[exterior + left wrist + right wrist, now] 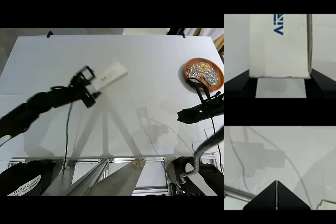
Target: Fold the box and place the chain.
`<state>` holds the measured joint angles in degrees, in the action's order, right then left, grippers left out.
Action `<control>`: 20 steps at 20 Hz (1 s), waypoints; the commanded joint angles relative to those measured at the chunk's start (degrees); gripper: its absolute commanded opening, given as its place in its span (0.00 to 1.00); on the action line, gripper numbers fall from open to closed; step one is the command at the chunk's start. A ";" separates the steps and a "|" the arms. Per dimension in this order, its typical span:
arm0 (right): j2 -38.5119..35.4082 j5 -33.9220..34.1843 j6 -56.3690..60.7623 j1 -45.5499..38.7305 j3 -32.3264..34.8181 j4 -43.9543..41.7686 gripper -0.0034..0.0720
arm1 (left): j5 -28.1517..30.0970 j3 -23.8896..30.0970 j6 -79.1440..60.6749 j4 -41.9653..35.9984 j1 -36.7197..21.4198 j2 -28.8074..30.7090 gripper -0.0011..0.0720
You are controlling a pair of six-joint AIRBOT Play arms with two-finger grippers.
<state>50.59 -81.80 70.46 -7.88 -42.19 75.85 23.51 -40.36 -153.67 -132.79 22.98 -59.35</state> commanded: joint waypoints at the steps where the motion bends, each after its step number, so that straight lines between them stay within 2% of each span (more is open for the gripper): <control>1: 0.02 -0.02 0.02 -0.04 -0.07 -0.02 0.06 | 6.56 -0.07 14.43 10.32 -14.49 6.97 0.02; 4: 0.04 -0.02 0.04 -0.04 -0.07 -0.04 0.06 | 14.19 -0.04 24.61 22.91 -28.06 11.98 0.02; 6: 0.02 0.00 0.04 -0.04 -0.07 -0.09 0.06 | 16.48 0.00 28.72 29.24 -36.65 13.75 0.02; 8: 0.02 0.04 0.02 -0.04 -0.07 -0.31 0.06 | 17.97 0.07 32.37 29.99 -44.72 13.55 0.03; 10: 0.02 0.02 0.02 -0.04 -0.07 -0.68 0.06 | 18.43 0.74 34.34 29.97 -50.29 12.59 0.03; 13: 0.02 -0.04 0.04 -0.04 -0.07 -1.05 0.06 | 19.04 2.21 35.85 29.75 -53.81 9.94 0.03; 20: 0.02 0.66 0.02 -0.04 -0.07 -1.31 0.06 | 24.81 2.51 35.69 29.09 -53.66 -0.96 0.02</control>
<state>50.59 -81.47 70.48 -7.88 -42.19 74.63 45.45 -38.00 -118.32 -103.46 -30.11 -56.31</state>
